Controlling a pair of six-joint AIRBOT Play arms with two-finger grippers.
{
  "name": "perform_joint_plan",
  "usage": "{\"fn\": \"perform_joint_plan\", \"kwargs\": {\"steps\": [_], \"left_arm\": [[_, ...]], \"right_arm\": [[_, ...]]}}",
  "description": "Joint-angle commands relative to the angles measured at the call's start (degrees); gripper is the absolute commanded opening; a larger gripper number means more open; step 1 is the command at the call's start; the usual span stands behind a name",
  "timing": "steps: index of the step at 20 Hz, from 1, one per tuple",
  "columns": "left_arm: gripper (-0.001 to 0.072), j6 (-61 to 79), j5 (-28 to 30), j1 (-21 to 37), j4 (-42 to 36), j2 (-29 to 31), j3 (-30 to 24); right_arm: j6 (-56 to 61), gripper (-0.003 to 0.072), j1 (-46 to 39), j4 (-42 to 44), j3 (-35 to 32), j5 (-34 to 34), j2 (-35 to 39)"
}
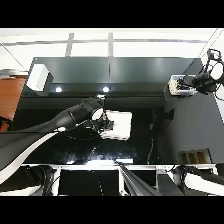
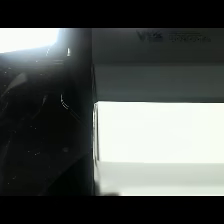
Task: Fold the box and place the chain.
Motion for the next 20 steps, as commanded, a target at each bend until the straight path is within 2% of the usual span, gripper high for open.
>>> {"fn": "perform_joint_plan", "kwargs": {"steps": [1, 5, 6, 7, 10, 13, 14, 15, 17, 18, 20], "left_arm": [[0.0031, 0.0, 0.4, 0.0, 0.0, 0.0, 0.0], [0.0031, 0.0, 0.4, 0.0, 0.0, 0.0, 0.0], [0.0031, 0.0, 0.4, 0.0, 0.0, 0.0, 0.0], [0.0031, 0.0, 0.4, 0.0, 0.0, 0.0, 0.0], [0.0031, 0.0, 0.5, 0.0, 0.0, 0.0, 0.0], [0.0031, 0.0, 0.5, 0.0, 0.0, 0.0, 0.0], [0.0031, 0.0, 0.4, 0.0, 0.0, 0.0, 0.0], [0.0031, 0.0, 0.4, 0.0, 0.0, 0.0, 0.0], [0.0031, 0.0, 0.4, 0.0, 0.0, 0.0, 0.0], [0.0031, 0.0, 0.4, 0.0, 0.0, 0.0, 0.0], [0.0031, 0.0, 0.4, 0.0, 0.0, 0.0, 0.0]], "right_arm": [[-1.2, 0.0714, -3.5, 3.0, 9.2, 2.0, -11.8], [-1.5, 0.0711, -3.5, 3.2, 14.0, 1.1, -18.1], [-1.5, 0.0631, -3.5, 3.7, 14.2, 0.5, -18.7], [-1.5, 0.0604, -3.5, 3.9, 14.2, 0.3, -19.1], [-1.5, 0.0603, -3.5, 3.9, 14.2, 0.4, -20.3], [-1.5, 0.0391, -3.5, 3.8, 14.2, 0.2, -20.9], [-1.8, 0.0199, -3.5, 3.6, 14.4, 0.5, -20.8], [-2.3, 0.006, -3.5, 3.2, 15.0, 1.4, -20.8], [-4.0, 0.0056, -3.8, 3.0, 17.6, 4.2, -20.5], [-5.1, 0.0021, -4.0, 3.0, 19.3, 5.5, -20.0], [-7.5, 0.002, -4.7, 3.0, 22.5, 7.4, -18.1]]}}
